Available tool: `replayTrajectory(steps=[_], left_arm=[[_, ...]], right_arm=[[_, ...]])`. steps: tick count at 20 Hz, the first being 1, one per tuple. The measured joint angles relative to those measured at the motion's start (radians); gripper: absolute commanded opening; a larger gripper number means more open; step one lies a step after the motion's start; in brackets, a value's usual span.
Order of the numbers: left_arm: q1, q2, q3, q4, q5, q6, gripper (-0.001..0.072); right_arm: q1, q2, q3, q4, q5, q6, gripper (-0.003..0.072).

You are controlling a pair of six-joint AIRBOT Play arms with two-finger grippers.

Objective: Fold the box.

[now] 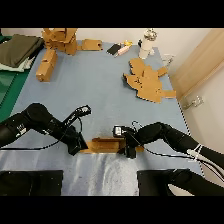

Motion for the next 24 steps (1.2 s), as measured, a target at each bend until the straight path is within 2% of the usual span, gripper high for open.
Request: replayTrajectory(steps=[2, 4, 9, 12, 15, 24], left_arm=[[-0.029, 0.010, -0.007, -0.028, -0.029, -0.135, 0.0013], [-0.081, 0.014, -0.013, -0.103, 0.017, -0.215, 0.0013], [-0.211, -0.024, -0.018, -0.268, 0.304, -0.293, 0.0012], [-0.243, -0.059, -0.018, -0.316, 0.470, -0.307, 0.0012], [-0.254, -0.098, -0.013, -0.342, 0.577, -0.313, 0.0012], [-0.260, -0.220, 0.004, -0.313, 0.670, -0.297, 0.0012]], right_arm=[[0.000, 0.000, 0.000, 0.000, -0.002, 0.000, 0.0518], [0.000, 0.000, 0.000, 0.000, -0.003, 0.000, 0.0517], [0.000, 0.000, 0.000, 0.000, -0.016, 0.000, 0.0518], [0.000, 0.000, 0.000, 0.000, -0.025, 0.000, 0.0517], [0.000, 0.000, 0.000, 0.000, -0.032, 0.000, 0.0518], [0.000, 0.000, -0.001, -0.001, -0.042, 0.001, 0.0518]])
